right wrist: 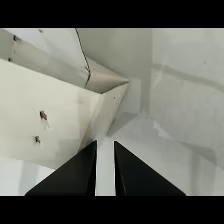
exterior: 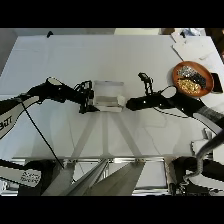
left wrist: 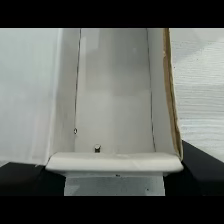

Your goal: Fold the box and place the chain.

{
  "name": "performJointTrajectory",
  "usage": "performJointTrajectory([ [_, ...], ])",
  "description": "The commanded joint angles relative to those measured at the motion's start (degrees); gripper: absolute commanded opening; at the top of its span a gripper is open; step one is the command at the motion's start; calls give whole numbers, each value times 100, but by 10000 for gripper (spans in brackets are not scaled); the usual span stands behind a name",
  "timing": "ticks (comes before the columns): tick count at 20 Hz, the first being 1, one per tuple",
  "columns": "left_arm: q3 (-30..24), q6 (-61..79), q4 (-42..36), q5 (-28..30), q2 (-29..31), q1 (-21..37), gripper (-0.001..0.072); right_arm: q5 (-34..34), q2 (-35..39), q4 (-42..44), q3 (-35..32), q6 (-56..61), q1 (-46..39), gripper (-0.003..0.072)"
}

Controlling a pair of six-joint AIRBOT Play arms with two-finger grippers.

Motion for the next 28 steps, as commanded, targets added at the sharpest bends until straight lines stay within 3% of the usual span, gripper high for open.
performJointTrajectory([
  [1, 2, 2, 2, 0, -2, 7, 381, -149, 107, 247, 9, -52, 11, 128],
  [4, 2, 2, 2, 0, -2, 7, 381, -140, 140, 249, 11, -55, 28, 175],
  [13, 2, 2, 2, 2, -2, 7, 381, -734, 142, 256, 11, -52, 409, 176],
  [16, 2, 2, 2, 0, -2, 7, 381, -892, 142, 212, 11, -44, 457, 100],
  [20, 2, 2, 2, 0, -2, 7, 381, -1043, 146, -50, 11, 365, 457, 82],
  [21, 2, 2, 2, 0, -2, 7, 381, -1036, 149, -94, 11, 378, 457, 19],
  [28, 2, 4, 2, 2, -2, 7, 381, -1045, 494, -527, 11, 553, 457, 10],
])
